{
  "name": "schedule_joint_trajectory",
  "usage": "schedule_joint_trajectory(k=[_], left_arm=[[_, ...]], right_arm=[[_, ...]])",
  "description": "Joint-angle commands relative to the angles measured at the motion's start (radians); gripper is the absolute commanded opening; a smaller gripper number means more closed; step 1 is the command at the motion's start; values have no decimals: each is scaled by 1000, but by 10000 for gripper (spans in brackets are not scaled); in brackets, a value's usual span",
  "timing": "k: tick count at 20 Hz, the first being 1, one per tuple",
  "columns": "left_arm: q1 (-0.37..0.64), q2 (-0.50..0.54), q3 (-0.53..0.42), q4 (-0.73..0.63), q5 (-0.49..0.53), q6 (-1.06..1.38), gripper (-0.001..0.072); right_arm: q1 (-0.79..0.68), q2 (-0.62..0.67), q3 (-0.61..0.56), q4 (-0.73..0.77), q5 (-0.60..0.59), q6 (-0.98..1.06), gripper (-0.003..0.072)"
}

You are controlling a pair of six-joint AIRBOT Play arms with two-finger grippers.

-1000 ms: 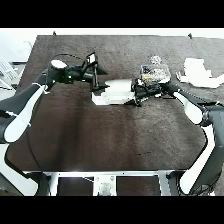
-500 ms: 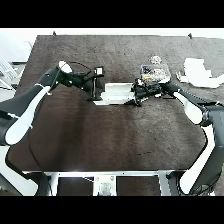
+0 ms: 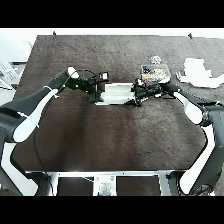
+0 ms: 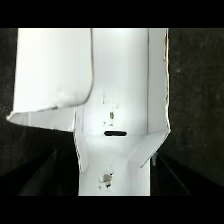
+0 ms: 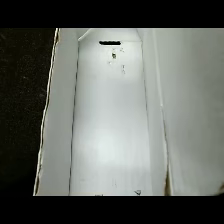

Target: Fold the box and place the chain.

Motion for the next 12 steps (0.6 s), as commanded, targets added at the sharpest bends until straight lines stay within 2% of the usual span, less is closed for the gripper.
schedule_joint_trajectory(k=[1,3,4,5,11,12], left_arm=[[-1,-13,0,16,17,-16,670],[-7,-16,0,19,23,-16,669],[-13,-16,0,28,26,-16,586],[-16,-16,0,36,32,-15,532],[-44,-16,0,43,67,-14,527],[-44,-16,0,43,66,-17,479]], right_arm=[[0,0,0,0,0,0,577],[0,0,0,0,0,0,577],[0,0,0,0,0,0,577],[0,0,0,0,0,0,576],[0,0,0,0,0,0,577],[0,0,0,0,0,0,577]])
